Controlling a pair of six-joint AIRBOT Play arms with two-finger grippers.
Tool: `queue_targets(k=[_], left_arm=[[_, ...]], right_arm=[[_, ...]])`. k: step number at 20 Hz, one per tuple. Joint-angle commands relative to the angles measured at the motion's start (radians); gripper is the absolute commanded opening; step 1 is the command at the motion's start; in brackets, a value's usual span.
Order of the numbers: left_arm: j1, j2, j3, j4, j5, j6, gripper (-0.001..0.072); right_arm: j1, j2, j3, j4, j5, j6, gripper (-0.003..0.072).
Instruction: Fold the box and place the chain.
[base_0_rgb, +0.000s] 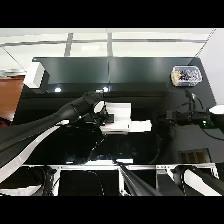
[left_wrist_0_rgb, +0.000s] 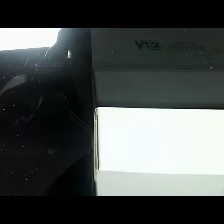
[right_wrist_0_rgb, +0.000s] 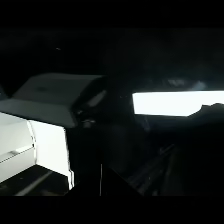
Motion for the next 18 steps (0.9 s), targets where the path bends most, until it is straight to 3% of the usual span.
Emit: queue_targets(k=[1,4,9,17,18], left_arm=[[0.0,-0.001,0.0,0.0,0.001,0.0,0.0027],[0.0,-0.001,0.0,0.001,0.0,0.0,0.0027],[0.0,-0.001,0.0,0.001,0.0,0.0,0.0027],[0.0,-0.001,0.0,0.001,0.0,0.0,0.0027],[0.0,-0.001,0.0,0.001,0.0,0.0,0.0027]], right_arm=[[-0.045,-0.062,-0.087,0.062,0.039,0.035,0.0017],[0.07,-0.144,-0.089,0.109,0.024,-0.011,0.0017],[0.237,-0.208,-0.064,0.359,-0.027,-0.181,0.0017],[0.302,-0.208,-0.017,0.335,0.01,-0.196,0.0019],[0.302,-0.208,-0.017,0.334,0.019,-0.196,0.0062]])
